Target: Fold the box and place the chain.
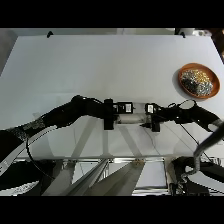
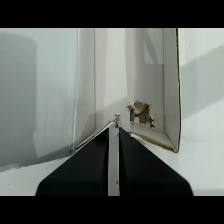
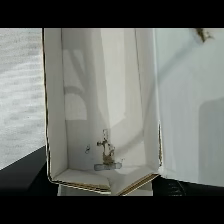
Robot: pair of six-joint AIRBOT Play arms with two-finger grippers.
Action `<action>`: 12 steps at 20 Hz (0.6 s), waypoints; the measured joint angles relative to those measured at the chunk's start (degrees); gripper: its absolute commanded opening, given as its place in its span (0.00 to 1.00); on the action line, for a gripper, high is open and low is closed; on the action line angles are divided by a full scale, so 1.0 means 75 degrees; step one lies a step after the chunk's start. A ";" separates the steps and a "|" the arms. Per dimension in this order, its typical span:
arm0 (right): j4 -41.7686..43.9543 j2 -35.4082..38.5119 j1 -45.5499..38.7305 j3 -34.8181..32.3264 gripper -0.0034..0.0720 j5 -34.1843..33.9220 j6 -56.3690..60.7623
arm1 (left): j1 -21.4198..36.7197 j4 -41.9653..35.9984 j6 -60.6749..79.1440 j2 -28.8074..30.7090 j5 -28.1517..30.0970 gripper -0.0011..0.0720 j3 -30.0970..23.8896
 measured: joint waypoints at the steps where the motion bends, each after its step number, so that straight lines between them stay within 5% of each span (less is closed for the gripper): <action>1: 0.0000 0.0003 0.0000 0.0000 0.59 0.0003 0.0000 | -0.0032 -0.0006 0.0000 -0.0003 -0.0067 0.11 0.0000; 12: -0.0009 0.0003 0.0000 0.0000 0.59 0.0000 -0.0009 | -0.0353 0.0003 0.0003 -0.0265 -0.0437 0.21 0.0000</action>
